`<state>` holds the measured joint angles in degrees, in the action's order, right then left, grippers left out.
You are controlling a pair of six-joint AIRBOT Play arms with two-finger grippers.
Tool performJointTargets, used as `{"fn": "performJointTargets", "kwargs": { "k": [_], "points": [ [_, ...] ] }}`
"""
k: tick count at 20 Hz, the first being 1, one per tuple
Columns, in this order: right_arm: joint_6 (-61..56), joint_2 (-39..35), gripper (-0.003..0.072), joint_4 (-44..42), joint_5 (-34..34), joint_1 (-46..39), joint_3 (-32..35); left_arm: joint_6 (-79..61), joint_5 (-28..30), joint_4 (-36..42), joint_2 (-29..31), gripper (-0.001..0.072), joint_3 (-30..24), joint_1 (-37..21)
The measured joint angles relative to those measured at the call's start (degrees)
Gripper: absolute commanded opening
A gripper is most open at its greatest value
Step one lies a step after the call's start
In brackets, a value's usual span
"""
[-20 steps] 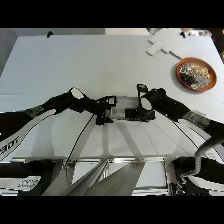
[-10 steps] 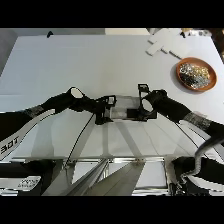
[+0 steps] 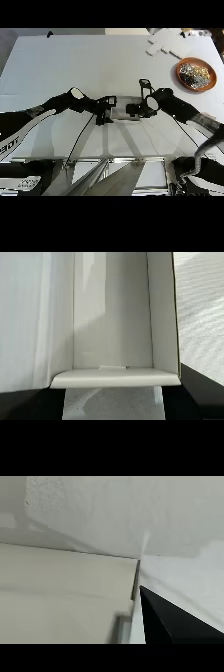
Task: Fold the box and place the chain.
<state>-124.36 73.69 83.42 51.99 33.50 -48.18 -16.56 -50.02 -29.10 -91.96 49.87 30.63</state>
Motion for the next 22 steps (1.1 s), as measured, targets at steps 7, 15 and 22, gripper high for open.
{"fn": "performJointTargets", "kwargs": {
  "k": [7, 15, 22],
  "points": [
    [0.5, -3.8, 0.0363, 0.4, -1.8, -2.2, 5.9, 0.0, 0.1, 0.0, 0.0, 0.0326, 0.0, 0.0],
    [-1.6, 0.2, 0.0239, 1.3, -2.2, 0.3, 6.1, 0.0, 0.2, -0.1, 0.0, 0.0326, 0.0, 0.0],
    [-3.1, 2.7, 0.0175, 5.2, -0.4, 1.7, 2.5, 0.2, 0.4, 0.0, 0.0, 0.0326, 0.0, 0.0]
  ]
}}
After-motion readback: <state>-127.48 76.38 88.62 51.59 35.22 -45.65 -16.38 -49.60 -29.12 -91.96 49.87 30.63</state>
